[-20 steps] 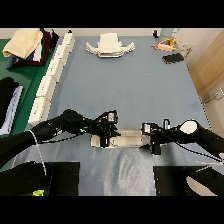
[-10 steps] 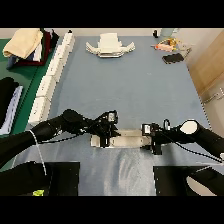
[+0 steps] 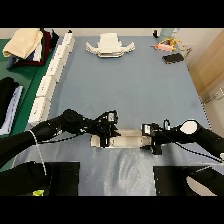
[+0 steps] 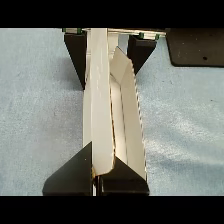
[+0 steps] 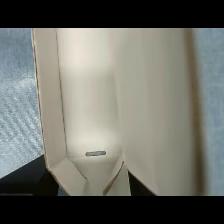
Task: Fold the box.
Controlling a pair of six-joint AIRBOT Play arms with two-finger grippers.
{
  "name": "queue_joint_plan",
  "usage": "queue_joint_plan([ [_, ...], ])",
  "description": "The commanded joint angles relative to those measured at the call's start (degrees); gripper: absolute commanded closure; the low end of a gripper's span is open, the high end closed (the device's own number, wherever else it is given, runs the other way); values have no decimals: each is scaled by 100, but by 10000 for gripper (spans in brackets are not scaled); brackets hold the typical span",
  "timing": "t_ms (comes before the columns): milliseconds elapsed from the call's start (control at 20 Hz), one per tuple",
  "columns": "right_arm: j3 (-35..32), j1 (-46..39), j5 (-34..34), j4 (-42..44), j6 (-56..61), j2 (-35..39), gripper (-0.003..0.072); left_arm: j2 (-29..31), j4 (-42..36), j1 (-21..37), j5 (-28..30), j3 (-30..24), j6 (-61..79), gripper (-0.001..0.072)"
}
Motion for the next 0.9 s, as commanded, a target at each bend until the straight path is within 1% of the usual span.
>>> queue_joint_plan([
  [0, 4, -2, 2, 0, 0, 2, 167, 4, -39, -4, -31, 9, 0, 691],
  [200, 4, -2, 2, 0, 2, 2, 167, 2, -42, -22, -190, 9, 0, 691],
  [500, 2, -2, 2, 0, 2, 2, 168, 4, -39, -15, -81, 9, -4, 688],
  [550, 2, -2, 2, 0, 2, 2, 167, 4, -42, -15, -79, 9, -7, 607],
  [600, 4, -2, 2, 0, 0, 2, 167, 4, -48, -15, -79, 9, -87, 378],
  [650, 4, -2, 2, 0, 2, 2, 168, 4, -63, -15, -33, 9, -332, 294],
  [800, 4, -2, 2, 0, 0, 2, 167, 37, -48, -11, 85, 9, -538, 294],
  [850, 4, -2, 2, 0, 2, 2, 168, 98, 20, 9, 116, 9, -839, 293],
])
